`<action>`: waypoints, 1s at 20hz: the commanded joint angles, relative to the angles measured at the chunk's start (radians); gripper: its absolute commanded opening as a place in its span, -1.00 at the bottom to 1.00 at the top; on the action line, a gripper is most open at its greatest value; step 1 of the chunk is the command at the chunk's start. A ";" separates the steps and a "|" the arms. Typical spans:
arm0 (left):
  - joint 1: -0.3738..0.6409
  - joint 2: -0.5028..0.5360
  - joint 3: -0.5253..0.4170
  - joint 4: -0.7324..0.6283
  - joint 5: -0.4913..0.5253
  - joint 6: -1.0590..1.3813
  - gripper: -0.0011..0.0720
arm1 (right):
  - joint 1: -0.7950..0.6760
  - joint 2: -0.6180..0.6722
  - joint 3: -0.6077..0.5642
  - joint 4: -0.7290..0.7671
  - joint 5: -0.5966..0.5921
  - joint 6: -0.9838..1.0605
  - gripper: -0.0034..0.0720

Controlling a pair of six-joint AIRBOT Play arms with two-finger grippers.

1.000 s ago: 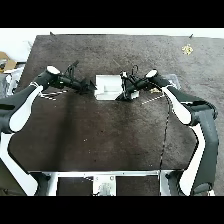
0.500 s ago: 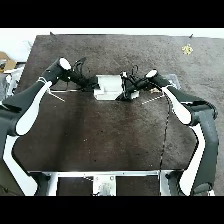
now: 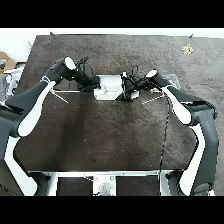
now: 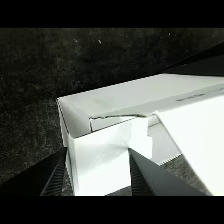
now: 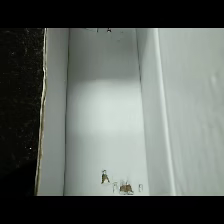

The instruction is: Fold the box and place the chain.

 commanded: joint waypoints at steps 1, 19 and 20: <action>-0.021 0.000 0.028 0.051 -0.019 -0.051 0.19 | 0.001 -0.001 0.000 0.000 0.000 0.000 0.22; -0.114 -0.015 0.071 0.259 -0.035 -0.272 0.18 | 0.000 -0.001 0.000 0.000 0.000 0.000 0.22; -0.119 -0.023 0.080 0.272 -0.036 -0.282 0.18 | 0.000 -0.001 0.000 0.000 0.000 0.000 0.22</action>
